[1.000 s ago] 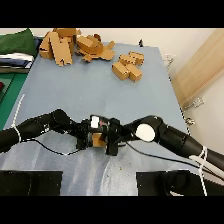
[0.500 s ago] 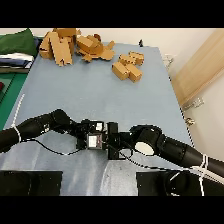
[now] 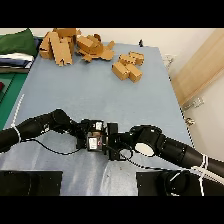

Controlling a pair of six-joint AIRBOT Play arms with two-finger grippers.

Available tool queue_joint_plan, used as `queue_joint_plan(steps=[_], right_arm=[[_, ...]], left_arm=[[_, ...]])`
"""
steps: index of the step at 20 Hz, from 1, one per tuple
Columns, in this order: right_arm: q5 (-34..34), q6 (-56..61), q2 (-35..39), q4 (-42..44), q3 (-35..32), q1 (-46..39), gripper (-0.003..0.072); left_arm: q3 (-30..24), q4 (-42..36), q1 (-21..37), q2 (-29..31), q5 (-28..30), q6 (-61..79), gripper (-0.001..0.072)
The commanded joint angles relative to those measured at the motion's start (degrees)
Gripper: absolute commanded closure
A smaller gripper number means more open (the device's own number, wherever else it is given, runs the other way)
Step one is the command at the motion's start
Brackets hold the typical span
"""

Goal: Fold the box.

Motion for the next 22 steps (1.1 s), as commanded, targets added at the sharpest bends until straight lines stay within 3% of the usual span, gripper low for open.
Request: queue_joint_plan(steps=[1,7,10,20,21,22], right_arm=[[0.1,0.0,-0.1,0.0,0.0,0.0,0.0155],[5.2,2.7,-0.1,-3.6,-0.6,0.0,0.0176],[4.4,6.2,-0.1,-8.7,-1.4,-0.7,0.0176],[3.0,6.2,1.5,-7.6,-1.5,-1.4,0.0176],[2.8,6.2,1.5,-7.2,-1.5,-1.4,0.0185],[2.6,6.2,1.5,-7.2,-1.5,-1.4,0.0280]], left_arm=[[0.0,0.0,0.0,0.0,0.0,0.0,0.0444],[0.0,0.0,0.0,0.0,0.0,0.0,0.0443],[0.0,0.0,0.0,0.0,0.0,0.0,0.0444],[0.0,0.0,0.0,0.0,0.0,0.0,0.0444],[0.0,0.0,0.0,0.0,0.0,0.0,0.0444],[0.0,0.0,0.0,0.0,0.0,0.0,0.0443]])
